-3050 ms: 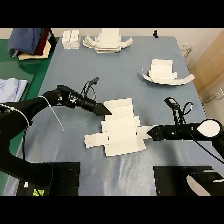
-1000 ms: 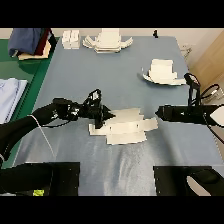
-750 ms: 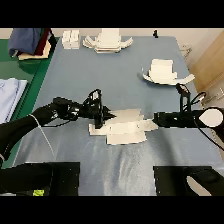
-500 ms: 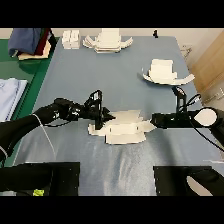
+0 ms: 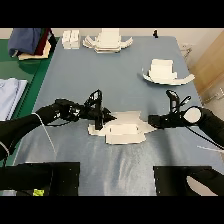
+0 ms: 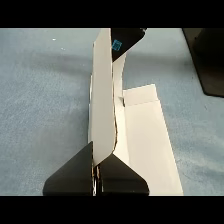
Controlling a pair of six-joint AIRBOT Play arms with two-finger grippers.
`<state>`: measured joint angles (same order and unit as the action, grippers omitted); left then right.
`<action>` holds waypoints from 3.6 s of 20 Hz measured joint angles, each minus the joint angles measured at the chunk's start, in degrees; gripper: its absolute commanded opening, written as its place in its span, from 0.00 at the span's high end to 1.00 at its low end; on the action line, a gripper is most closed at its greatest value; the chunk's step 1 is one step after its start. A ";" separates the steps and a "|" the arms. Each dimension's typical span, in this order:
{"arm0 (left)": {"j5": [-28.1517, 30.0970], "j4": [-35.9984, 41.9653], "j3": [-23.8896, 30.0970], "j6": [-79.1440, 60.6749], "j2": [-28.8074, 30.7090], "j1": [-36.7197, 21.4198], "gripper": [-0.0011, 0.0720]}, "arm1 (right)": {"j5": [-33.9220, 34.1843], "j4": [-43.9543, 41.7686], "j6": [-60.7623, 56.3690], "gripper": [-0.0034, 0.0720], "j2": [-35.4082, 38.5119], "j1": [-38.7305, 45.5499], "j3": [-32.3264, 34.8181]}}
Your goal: Fold the box.
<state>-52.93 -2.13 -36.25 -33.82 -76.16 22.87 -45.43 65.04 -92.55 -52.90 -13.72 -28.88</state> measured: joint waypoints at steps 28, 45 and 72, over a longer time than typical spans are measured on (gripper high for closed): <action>-2.01 -3.56 4.00 10.91 7.19 4.39 0.97 | -1.64 -3.10 2.14 0.95 8.66 0.00 -0.55; 1.62 -6.32 4.83 11.34 5.86 6.71 0.96 | -2.99 -2.69 2.80 0.95 9.31 0.00 -0.87; 1.75 -6.82 4.87 11.37 5.81 6.78 0.97 | -0.50 13.33 48.30 0.08 13.33 -39.91 8.72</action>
<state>-51.18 -8.95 -31.38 -22.46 -70.35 29.65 -45.93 78.37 -44.25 -39.57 -53.63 -20.16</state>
